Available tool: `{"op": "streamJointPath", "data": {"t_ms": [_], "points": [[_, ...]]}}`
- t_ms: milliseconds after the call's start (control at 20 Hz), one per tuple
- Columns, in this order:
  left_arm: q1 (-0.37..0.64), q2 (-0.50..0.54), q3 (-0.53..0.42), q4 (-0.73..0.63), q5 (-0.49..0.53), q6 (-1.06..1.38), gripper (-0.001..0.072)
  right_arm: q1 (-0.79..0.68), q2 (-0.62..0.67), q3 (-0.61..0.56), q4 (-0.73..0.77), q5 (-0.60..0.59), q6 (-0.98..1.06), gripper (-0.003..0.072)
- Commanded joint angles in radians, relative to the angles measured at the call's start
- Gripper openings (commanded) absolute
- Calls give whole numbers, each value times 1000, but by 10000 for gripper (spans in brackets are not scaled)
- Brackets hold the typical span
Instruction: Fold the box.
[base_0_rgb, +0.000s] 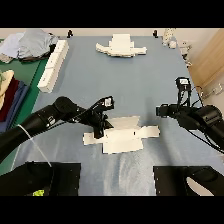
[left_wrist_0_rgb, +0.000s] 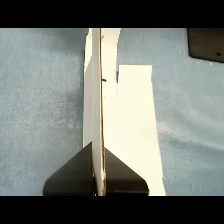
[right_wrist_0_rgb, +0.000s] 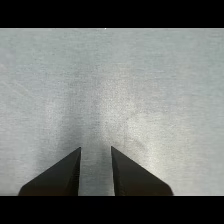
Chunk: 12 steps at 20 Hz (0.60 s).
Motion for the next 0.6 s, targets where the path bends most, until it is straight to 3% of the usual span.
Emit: {"op": "streamJointPath", "data": {"t_ms": [0, 250, 550], "points": [[-43, 15, -63, -20, 96, 29, 11, 0, 1, 3, 6, -1, 27, 302], [-43, -13, -62, -13, 90, 35, 12, 0, 1, 3, 37, -1, 27, 302], [24, -11, 31, 23, -115, 65, 11, 0, 1, 3, 40, -2, 27, 303]]}}
